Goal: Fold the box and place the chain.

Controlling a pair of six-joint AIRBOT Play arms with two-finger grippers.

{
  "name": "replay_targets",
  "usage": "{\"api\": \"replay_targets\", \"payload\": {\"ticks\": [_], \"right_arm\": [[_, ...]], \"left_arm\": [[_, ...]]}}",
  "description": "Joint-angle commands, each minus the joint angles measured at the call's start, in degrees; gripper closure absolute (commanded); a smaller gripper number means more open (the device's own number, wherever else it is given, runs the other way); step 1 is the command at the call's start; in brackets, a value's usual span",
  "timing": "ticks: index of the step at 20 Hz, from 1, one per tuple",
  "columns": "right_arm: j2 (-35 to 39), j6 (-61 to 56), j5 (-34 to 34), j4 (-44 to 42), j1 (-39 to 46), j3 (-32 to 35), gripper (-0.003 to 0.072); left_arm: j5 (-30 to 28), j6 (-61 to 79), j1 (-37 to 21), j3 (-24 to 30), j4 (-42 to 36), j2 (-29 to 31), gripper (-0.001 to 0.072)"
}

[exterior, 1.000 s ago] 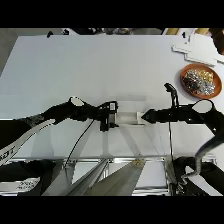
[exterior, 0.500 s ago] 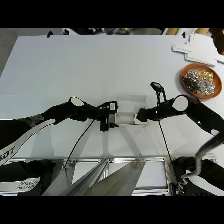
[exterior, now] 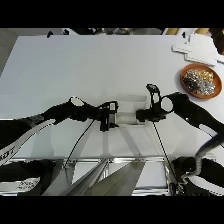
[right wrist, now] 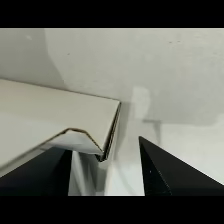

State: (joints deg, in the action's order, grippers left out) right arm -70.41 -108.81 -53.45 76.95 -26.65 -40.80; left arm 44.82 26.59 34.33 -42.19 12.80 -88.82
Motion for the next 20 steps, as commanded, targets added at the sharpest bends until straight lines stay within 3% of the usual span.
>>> {"api": "replay_targets", "payload": {"ticks": [1,5,8,12,13,17,18,19,20], "right_arm": [[-2.64,-4.37,-1.60,2.86,-2.36,-2.38,0.0286],[-3.65,-5.40,-1.49,4.55,-4.90,-3.89,0.0401],[-3.65,-8.57,-2.73,5.51,-4.90,-3.89,0.0437],[-3.65,-8.59,-2.95,5.57,-4.90,-3.89,0.0658],[-3.65,-8.59,-2.95,5.57,-4.90,-3.89,0.0669],[-3.63,-7.80,-2.84,5.95,-4.90,-3.89,0.0666],[-3.63,-7.74,-2.82,6.32,-4.90,-3.89,0.0605],[-3.63,-7.74,-2.84,6.82,-4.90,-3.89,0.0437],[-3.65,-7.74,-2.82,7.06,-4.90,-3.89,0.0414]], "left_arm": [[0.00,0.00,0.00,-0.02,0.04,0.02,0.0626],[0.00,0.00,0.00,-0.02,0.04,0.02,0.0626],[0.00,0.00,-0.02,-0.02,0.04,0.02,0.0626],[0.00,0.00,0.00,-0.02,0.04,0.02,0.0626],[0.00,0.00,0.00,-0.02,0.04,0.02,0.0626],[0.00,0.00,-0.02,-0.02,0.04,0.02,0.0626],[0.00,0.00,0.00,-0.02,0.04,0.02,0.0626],[0.00,0.00,0.00,-0.02,0.04,0.02,0.0626],[0.00,0.00,0.00,-0.02,0.04,0.02,0.0626]]}}
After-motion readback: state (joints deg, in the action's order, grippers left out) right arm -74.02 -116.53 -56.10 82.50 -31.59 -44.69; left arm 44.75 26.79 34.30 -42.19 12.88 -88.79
